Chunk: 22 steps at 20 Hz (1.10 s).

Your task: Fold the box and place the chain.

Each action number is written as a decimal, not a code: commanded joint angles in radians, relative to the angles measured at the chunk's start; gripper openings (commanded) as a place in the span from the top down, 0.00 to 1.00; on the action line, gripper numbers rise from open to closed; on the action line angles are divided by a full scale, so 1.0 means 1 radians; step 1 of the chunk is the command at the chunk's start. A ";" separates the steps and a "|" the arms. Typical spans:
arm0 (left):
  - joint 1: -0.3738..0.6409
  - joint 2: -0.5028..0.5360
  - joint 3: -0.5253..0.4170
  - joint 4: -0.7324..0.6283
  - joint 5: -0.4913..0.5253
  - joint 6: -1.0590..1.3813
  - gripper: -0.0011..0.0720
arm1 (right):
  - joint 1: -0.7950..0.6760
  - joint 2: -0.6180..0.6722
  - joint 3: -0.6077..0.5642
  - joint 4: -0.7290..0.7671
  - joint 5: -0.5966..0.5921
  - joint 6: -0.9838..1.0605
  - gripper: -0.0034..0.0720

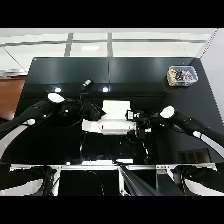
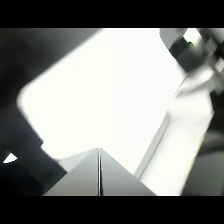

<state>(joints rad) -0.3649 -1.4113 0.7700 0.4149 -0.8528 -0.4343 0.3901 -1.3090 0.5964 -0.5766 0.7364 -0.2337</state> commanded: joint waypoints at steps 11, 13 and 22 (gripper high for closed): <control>0.154 0.288 -0.016 0.132 -0.144 -0.120 0.95 | 0.001 0.000 0.000 0.000 0.000 0.002 0.71; 0.151 0.377 -0.137 0.079 -0.125 -0.049 0.95 | 0.001 0.000 0.000 0.000 0.000 0.001 0.71; 0.067 0.363 -0.276 0.259 0.034 0.684 0.02 | 0.001 0.000 0.000 0.000 0.000 0.001 0.71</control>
<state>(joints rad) -0.2653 -1.0470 0.5091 0.6273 -0.9447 0.0608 0.3901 -1.3090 0.5964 -0.5766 0.7361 -0.2325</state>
